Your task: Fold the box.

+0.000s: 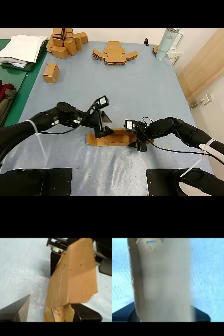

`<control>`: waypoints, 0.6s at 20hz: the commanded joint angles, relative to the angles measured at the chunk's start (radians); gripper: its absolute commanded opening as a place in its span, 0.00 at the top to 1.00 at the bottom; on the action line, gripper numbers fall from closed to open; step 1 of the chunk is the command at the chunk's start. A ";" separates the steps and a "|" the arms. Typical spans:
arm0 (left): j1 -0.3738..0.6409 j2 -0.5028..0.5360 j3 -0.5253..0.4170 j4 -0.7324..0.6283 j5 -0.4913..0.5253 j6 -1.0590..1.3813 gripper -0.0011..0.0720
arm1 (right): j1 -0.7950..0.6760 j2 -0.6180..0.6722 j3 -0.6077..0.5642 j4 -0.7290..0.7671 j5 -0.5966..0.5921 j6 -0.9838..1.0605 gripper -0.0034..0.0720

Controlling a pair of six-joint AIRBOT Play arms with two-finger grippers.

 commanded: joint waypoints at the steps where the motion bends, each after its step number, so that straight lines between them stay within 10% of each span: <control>1: 0.069 0.127 0.000 0.338 -0.073 -0.379 0.12 | 0.000 0.000 0.000 0.001 0.000 0.000 0.20; 5: 0.083 0.238 0.000 0.539 -0.239 -0.800 0.18 | 0.000 0.000 0.000 0.000 0.000 0.000 0.20; 7: 0.069 0.239 0.000 0.505 -0.359 -1.001 0.96 | 0.000 0.000 0.000 0.000 0.000 0.000 0.20; 12: -0.085 0.175 0.001 0.153 -0.176 -1.160 0.97 | 0.000 0.000 0.000 0.000 0.000 0.000 0.20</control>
